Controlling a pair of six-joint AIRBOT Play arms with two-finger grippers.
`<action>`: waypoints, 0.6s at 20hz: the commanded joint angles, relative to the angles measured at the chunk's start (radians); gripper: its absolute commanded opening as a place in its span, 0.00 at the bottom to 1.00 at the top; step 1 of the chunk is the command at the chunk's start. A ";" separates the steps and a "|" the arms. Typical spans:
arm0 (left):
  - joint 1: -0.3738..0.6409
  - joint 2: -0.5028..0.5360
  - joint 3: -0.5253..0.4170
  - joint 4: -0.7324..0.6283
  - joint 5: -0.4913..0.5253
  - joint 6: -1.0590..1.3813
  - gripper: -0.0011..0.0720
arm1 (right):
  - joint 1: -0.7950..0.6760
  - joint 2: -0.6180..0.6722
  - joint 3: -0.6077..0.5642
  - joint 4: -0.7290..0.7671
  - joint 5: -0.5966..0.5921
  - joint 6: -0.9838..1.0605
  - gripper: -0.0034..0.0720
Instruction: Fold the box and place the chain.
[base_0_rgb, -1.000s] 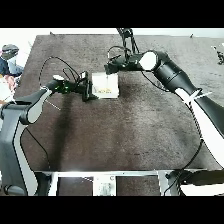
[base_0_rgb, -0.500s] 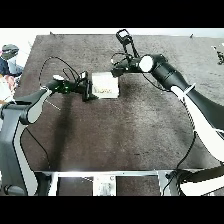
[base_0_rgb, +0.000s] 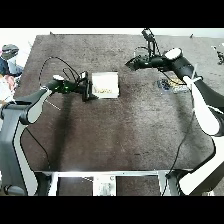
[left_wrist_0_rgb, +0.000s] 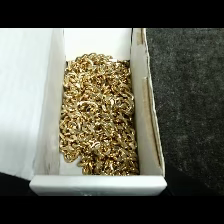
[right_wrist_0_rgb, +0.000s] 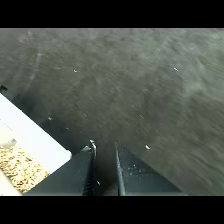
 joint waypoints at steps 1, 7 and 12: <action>0.000 0.000 0.001 0.000 0.000 0.000 0.39 | -0.024 -0.139 0.130 0.095 0.151 -0.124 0.25; 0.000 0.000 0.001 0.000 0.000 0.000 0.39 | 0.029 -0.198 0.152 0.105 0.179 -0.242 0.25; 0.000 0.000 0.001 0.000 0.000 0.000 0.39 | 0.056 -0.185 0.152 0.122 0.274 -0.402 0.25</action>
